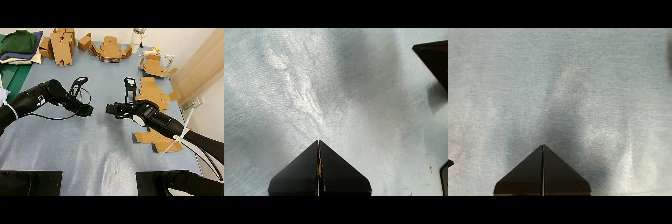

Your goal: Fold the box.

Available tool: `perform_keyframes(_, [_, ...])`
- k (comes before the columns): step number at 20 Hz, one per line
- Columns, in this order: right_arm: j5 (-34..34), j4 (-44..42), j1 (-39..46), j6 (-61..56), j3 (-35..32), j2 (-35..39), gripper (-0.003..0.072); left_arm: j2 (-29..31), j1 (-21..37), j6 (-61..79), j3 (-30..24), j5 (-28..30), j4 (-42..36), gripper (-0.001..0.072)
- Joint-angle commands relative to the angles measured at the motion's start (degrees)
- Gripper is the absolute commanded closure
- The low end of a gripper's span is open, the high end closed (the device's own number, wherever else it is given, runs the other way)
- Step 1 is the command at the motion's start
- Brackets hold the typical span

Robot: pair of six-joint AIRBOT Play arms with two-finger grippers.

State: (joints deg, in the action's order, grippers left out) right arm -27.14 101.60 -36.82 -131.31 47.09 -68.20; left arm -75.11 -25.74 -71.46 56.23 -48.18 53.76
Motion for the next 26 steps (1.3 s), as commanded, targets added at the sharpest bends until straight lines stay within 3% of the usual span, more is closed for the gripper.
perform_keyframes(1, [0.0,0.0,0.0,0.0,0.0,0.0,0.0682,-0.1,0.0,0.0,0.0,0.0,0.1,0.0696])
perform_keyframes(18, [-1.3,-0.4,0.4,0.0,0.4,-0.1,0.0682,-0.4,0.0,0.0,0.0,0.8,0.0,0.0696])
perform_keyframes(19, [-5.1,-0.5,1.8,0.7,1.8,-0.1,0.0682,-0.4,0.0,0.0,0.0,1.3,0.0,0.0696])
perform_keyframes(21, [-19.1,-0.7,7.3,6.6,7.5,-0.1,0.0683,-0.4,0.0,0.0,0.0,2.1,0.0,0.0696])
perform_keyframes(23, [-33.1,-3.0,16.0,18.3,14.1,0.0,0.0683,-0.4,0.1,0.0,0.0,1.7,0.1,0.0696])
perform_keyframes(25, [-41.8,-4.2,26.9,24.5,18.8,0.0,0.0664,-0.4,0.1,0.0,0.0,1.7,0.1,0.0695])
perform_keyframes(26, [-44.5,-4.0,32.5,25.3,19.5,-0.1,0.0495,-0.4,0.1,0.0,0.0,1.7,0.1,0.0695])
